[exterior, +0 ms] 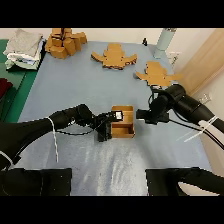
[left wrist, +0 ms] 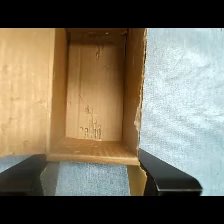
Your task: Fold the box.
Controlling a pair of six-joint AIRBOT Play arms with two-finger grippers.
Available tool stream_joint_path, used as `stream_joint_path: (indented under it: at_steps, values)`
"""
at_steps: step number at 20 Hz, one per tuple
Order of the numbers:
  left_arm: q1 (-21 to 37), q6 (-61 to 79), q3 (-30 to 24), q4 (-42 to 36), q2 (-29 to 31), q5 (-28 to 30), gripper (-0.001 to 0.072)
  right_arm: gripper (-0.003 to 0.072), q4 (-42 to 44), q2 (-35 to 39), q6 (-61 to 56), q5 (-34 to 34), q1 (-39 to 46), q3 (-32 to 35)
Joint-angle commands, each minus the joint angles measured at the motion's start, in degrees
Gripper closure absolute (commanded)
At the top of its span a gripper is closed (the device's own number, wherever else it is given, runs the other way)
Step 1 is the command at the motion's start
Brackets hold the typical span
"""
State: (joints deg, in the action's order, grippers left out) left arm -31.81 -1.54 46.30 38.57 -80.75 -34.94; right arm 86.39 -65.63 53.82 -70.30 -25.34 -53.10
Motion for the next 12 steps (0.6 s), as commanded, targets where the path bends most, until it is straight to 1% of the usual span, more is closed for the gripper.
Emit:
stream_joint_path:
  at_steps: [1, 2, 3, 4, 5, 7, 9, 10, 12]
  values:
    - [0.0, 0.0, 0.04, 0.0, -0.02, -0.02, 0.0188, 0.0686, 18.58, -4.11, 22.64, 10.14, 14.6, -0.04]
    - [0.0, 0.02, 0.04, 0.0, -0.02, 0.0, 0.0188, 0.0685, 30.32, -6.86, 31.69, 12.22, 18.71, -0.39]
    - [0.0, 0.0, 0.04, 0.0, -0.02, 0.0, 0.0188, 0.0685, 39.91, -9.79, 38.75, 12.37, 21.62, -1.2]
    - [0.0, 0.02, 0.04, 0.0, -0.04, -0.02, 0.0188, 0.0686, 47.76, -13.2, 45.9, 11.76, 23.5, -2.6]
    - [0.0, 0.02, 0.04, 0.0, -0.04, 0.0, 0.0188, 0.0686, 52.06, -16.52, 51.34, 10.69, 24.24, -4.5]
    - [0.0, 0.02, 0.04, 0.0, -0.02, 0.0, 0.0188, 0.0686, 55.19, -23.28, 60.57, 5.44, 24.04, -10.05]
    - [0.0, 0.0, 0.04, 0.0, -0.04, 0.0, 0.0188, 0.0687, 57.94, -28.55, 65.79, -3.61, 23.1, -15.67]
    - [0.0, 0.0, 0.04, 0.0, -0.02, -0.02, 0.0188, 0.0687, 58.45, -29.55, 67.71, -7.1, 22.38, -17.35]
    - [0.0, 0.02, 0.04, 0.0, -0.02, 0.02, 0.0188, 0.0687, 58.29, -28.7, 71.32, -11.41, 20.87, -17.64]
